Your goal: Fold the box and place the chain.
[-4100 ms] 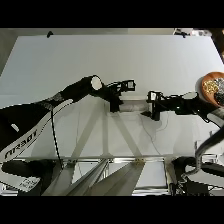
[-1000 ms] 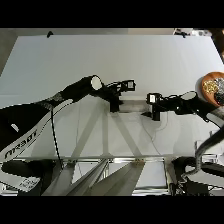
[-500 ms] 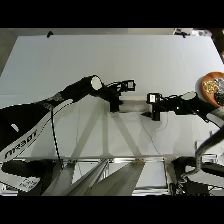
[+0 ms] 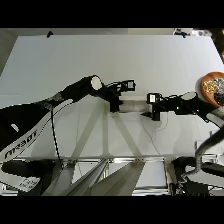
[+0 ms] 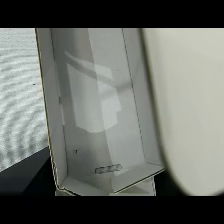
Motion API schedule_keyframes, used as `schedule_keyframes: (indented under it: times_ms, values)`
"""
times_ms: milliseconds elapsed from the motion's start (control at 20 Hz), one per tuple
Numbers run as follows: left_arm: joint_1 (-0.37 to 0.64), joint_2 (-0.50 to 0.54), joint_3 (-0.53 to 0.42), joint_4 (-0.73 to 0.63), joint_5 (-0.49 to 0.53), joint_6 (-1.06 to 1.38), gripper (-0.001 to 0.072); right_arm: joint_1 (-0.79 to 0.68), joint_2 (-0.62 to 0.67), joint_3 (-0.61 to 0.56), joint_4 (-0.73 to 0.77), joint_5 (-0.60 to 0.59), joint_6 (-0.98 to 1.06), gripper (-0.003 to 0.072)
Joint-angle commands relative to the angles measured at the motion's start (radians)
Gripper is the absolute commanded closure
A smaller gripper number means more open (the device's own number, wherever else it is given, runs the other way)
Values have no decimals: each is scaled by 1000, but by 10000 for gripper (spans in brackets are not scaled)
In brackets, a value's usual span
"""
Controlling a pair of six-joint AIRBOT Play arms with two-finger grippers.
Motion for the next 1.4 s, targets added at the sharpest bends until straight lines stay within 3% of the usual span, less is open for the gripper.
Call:
schedule_keyframes:
  times_ms: [0, 900, 950, 1000, 1050, 1100, 1350]
  values:
    - [0, 0, 0, 0, 0, 0, 699, 1, 0, 0, 0, 0, 0, 276]
    - [-1, 1, 0, -10, 3, 0, 690, 1, 1, 0, 0, 0, 0, 276]
    - [-1, 1, 0, -10, 2, 0, 658, 1, 1, 0, 0, 0, 0, 276]
    - [-1, 1, 0, -11, 4, 0, 486, 1, 1, 0, 0, 0, 0, 276]
    - [-1, 2, 0, -10, 2, 0, 241, 1, 1, 0, 0, 0, 0, 276]
    - [0, 2, 0, -10, 2, -1, 116, 1, 1, 0, 0, 0, 0, 276]
    - [2, 27, 0, -22, 3, -4, 129, 1, 1, 0, 0, 0, 0, 276]
